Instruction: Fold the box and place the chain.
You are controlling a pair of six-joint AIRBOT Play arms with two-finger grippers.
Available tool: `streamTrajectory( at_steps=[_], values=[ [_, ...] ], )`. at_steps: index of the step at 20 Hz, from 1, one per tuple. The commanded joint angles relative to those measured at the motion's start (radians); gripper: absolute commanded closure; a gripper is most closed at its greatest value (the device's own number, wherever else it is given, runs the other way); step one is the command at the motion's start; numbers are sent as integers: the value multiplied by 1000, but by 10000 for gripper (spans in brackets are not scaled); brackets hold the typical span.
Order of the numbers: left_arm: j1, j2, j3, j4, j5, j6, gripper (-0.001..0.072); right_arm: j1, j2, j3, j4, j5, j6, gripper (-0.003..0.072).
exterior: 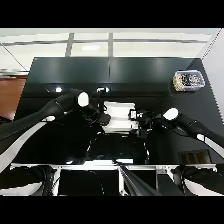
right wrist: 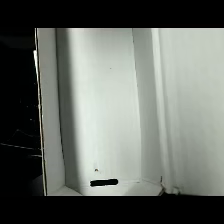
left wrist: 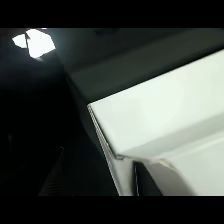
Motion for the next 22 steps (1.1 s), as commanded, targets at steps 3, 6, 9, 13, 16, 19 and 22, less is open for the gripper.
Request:
streamTrajectory(
  at_steps=[3,6,9,13,16,19,22],
  values=[
    [-99,-35,76,184,-11,-238,204,0,0,0,0,0,1,520],
    [-132,-39,94,262,-21,-354,259,0,0,0,0,0,1,520],
    [-153,-39,94,261,-29,-387,319,0,0,0,0,0,1,520],
    [-180,-40,94,301,-43,-460,318,0,0,0,0,0,1,520],
    [-175,-50,94,306,-63,-479,318,0,0,0,0,0,1,520],
    [-175,-71,95,288,-81,-486,318,0,0,0,0,0,0,520],
    [-175,-74,97,280,-67,-487,318,0,0,0,0,0,1,520]
  ],
)
